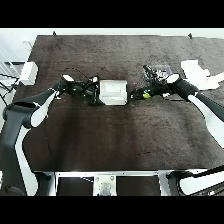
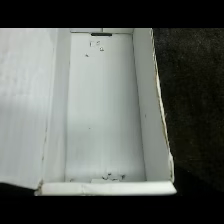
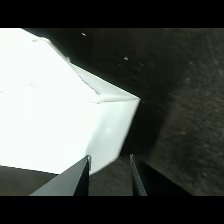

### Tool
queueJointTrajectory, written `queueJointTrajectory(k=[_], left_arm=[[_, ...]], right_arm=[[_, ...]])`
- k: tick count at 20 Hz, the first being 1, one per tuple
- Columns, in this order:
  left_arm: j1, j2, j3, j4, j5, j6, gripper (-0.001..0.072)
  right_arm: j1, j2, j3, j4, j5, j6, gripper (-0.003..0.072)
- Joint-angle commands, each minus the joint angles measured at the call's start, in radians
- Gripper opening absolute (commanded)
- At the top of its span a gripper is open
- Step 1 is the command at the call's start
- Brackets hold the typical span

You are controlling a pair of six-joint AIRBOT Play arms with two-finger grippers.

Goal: Fold the box and place the chain.

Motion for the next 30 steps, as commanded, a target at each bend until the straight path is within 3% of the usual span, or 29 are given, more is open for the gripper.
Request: queueJointTrajectory(k=[1,4,10,12,25,30], left_arm=[[0.000,0.000,0.000,0.000,0.000,0.000,0.0474],[0.000,0.000,0.000,0.000,0.000,0.000,0.0474],[0.000,0.000,0.000,0.000,0.000,0.000,0.0474],[0.000,0.000,0.000,0.000,0.000,0.000,0.0474],[0.000,0.000,0.000,0.000,0.000,0.000,0.0474],[0.000,0.000,0.000,0.000,-0.001,0.000,0.0474]], right_arm=[[0.004,0.003,0.001,0.079,-0.002,0.000,0.0318],[0.015,0.002,0.001,0.089,-0.023,0.034,0.0382],[0.050,-0.011,0.002,0.086,-0.049,0.087,0.0394],[0.056,-0.012,0.001,0.085,-0.047,0.098,0.0463],[0.113,-0.015,0.029,-0.093,-0.111,0.290,0.0463],[0.161,-0.100,0.149,-0.217,-0.067,0.431,0.0463]])
